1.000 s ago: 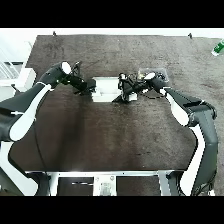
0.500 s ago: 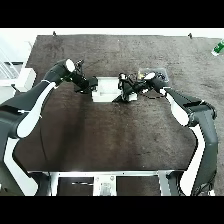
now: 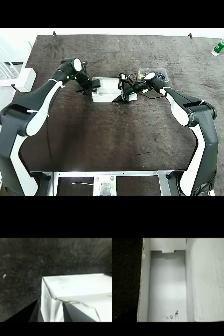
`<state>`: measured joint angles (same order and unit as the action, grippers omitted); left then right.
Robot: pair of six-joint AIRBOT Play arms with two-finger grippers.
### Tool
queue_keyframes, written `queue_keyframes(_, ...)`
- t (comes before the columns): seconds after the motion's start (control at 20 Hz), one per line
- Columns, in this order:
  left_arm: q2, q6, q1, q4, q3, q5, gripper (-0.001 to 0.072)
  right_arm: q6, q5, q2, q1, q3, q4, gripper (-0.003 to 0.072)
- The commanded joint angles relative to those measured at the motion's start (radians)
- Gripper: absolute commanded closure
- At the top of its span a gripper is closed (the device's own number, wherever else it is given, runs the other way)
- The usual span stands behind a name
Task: Fold the box and place the chain.
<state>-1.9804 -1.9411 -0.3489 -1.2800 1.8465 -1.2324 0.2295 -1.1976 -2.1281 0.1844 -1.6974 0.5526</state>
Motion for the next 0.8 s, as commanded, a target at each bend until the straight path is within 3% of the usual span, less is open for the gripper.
queue_keyframes(0.0,-0.043,-0.031,-0.012,-0.051,0.05,-0.085,0.0352,0.0,0.0,0.0,0.0,0.0,0.0,0.0257)
queue_keyframes(0.25,-0.123,-0.014,-0.035,-0.117,0.192,-0.177,0.0352,0.0,0.0,0.0,0.0,0.0,0.0,0.0257)
queue_keyframes(0.75,-0.131,-0.004,-0.038,-0.113,0.197,-0.186,0.0351,0.0,0.0,0.0,0.0,0.0,0.0,0.0257)
